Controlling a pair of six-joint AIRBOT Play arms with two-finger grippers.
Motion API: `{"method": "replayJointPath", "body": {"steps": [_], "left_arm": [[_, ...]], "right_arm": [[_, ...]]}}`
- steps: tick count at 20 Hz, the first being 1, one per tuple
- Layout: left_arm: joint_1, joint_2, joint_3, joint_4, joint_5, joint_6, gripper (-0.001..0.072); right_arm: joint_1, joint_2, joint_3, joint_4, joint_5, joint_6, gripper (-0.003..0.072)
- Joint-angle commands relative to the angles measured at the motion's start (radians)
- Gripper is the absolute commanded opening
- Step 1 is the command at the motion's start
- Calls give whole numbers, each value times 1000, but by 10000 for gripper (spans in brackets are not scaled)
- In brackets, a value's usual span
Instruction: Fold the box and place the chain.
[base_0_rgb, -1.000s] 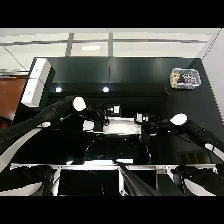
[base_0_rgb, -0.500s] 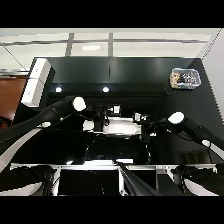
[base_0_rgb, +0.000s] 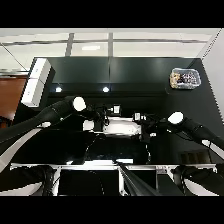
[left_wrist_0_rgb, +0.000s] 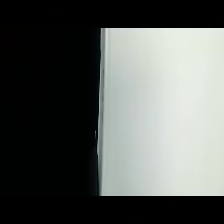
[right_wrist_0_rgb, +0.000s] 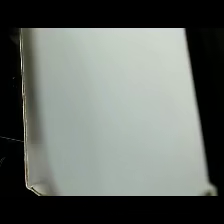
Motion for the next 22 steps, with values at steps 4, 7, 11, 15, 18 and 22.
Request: {"method": "replayJointPath", "body": {"steps": [4,7,11,15,18,22], "left_arm": [[0,0,1,0,0,0,28],[0,0,1,0,0,0,28],[0,0,1,0,0,0,28],[0,0,1,0,1,0,28],[0,0,1,0,1,0,28],[0,0,1,0,1,0,28]], "right_arm": [[2,0,1,-6,-19,17,695],[2,0,1,-5,-19,17,695],[1,0,1,-6,-23,17,695],[1,0,2,-6,-27,11,695],[8,0,2,0,-26,-10,695],[8,0,4,20,-25,-32,695]]}}
